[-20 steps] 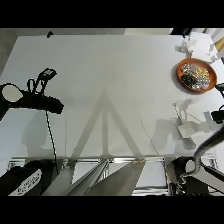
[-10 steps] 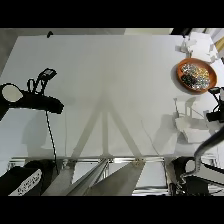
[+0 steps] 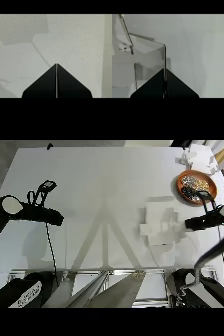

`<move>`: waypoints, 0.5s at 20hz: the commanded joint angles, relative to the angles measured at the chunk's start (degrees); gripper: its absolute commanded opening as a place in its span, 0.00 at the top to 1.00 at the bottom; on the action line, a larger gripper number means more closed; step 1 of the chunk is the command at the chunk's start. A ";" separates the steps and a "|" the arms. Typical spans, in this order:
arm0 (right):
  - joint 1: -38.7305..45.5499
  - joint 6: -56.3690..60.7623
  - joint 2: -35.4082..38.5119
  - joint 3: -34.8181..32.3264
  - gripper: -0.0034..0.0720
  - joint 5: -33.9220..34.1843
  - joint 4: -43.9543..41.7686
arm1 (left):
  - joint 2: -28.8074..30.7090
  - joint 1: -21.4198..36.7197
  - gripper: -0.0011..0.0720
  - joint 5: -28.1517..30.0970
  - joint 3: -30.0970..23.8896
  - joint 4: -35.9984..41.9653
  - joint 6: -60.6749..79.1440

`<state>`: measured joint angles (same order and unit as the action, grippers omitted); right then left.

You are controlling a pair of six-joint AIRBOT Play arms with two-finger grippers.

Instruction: Fold the box and place the chain.

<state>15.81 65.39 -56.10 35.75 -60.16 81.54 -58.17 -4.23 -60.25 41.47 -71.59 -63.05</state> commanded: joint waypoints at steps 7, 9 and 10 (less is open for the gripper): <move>-23.61 2.36 9.16 -10.32 0.94 13.07 -20.74 | 0.04 0.00 0.97 0.04 0.02 0.17 0.00; -27.52 3.89 9.14 -10.34 0.94 15.76 -20.72 | 0.04 0.00 0.97 1.05 0.02 0.92 0.00; -29.07 4.42 9.03 -10.32 0.94 16.33 -20.70 | 0.04 0.02 0.97 2.58 0.02 2.14 0.00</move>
